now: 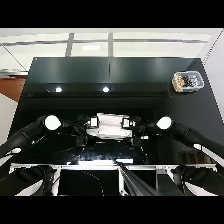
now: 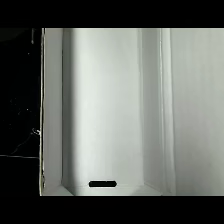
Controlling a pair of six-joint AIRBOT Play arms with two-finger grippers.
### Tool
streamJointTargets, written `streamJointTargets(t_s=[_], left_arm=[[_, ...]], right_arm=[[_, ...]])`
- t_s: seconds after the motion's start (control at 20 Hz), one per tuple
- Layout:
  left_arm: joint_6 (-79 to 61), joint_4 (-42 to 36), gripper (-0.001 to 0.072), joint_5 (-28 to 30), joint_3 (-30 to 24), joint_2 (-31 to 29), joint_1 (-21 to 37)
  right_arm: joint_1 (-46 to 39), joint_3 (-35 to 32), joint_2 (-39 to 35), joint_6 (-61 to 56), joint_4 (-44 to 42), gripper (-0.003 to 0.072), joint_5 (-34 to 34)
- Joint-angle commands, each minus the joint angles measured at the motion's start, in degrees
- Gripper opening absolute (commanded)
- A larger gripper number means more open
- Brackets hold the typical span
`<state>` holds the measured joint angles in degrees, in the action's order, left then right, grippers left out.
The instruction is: Fold the box and place the chain.
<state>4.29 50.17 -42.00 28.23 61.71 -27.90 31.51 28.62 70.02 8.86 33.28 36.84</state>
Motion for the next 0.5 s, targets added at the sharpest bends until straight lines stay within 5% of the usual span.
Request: streamJointTargets(t_s=[0.0, 0.45], left_arm=[[-1.05, 1.66, 0.0478, 2.49, 0.04, 0.04, -0.04], [-4.68, -0.31, 0.0463, 4.55, 0.15, 0.09, -1.57]], right_arm=[[0.04, -0.02, 0.04, -0.09, -0.02, 0.0486, 0.00], [0.04, 0.00, 0.04, -0.09, -0.02, 0.0486, 0.00]])
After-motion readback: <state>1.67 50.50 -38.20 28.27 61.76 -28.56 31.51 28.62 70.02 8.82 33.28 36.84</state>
